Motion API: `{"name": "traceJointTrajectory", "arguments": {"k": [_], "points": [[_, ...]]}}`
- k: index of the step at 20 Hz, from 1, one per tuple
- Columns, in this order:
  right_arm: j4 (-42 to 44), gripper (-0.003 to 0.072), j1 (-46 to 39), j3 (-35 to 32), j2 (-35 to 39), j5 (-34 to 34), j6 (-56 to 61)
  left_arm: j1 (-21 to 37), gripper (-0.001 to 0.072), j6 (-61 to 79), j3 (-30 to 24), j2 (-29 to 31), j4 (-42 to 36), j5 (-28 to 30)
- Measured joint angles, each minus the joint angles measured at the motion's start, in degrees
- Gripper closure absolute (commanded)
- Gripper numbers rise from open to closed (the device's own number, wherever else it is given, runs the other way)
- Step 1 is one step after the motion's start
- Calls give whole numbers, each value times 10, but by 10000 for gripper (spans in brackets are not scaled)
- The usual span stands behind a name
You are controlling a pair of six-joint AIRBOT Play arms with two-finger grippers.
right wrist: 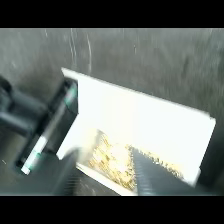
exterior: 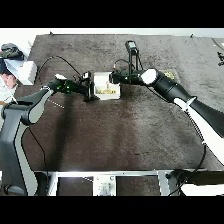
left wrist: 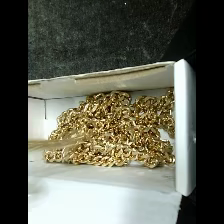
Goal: Fold the box and place the chain.
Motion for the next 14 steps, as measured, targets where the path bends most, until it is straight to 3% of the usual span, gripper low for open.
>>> {"name": "traceJointTrajectory", "arguments": {"k": [4,5,6,9,11,14], "points": [[-38,282,-17,0,-1,20,-21,0,241,0,0,0,0,0],[-56,318,-21,0,5,23,-26,0,241,0,0,0,0,0],[-77,502,-26,1,12,23,-33,0,241,0,0,0,0,0],[-104,502,-57,23,15,39,-65,0,241,0,0,0,0,0],[-55,502,-94,55,-3,84,-129,0,241,0,0,0,0,0],[85,504,-152,113,-49,154,-259,0,241,0,0,0,0,0]]}}
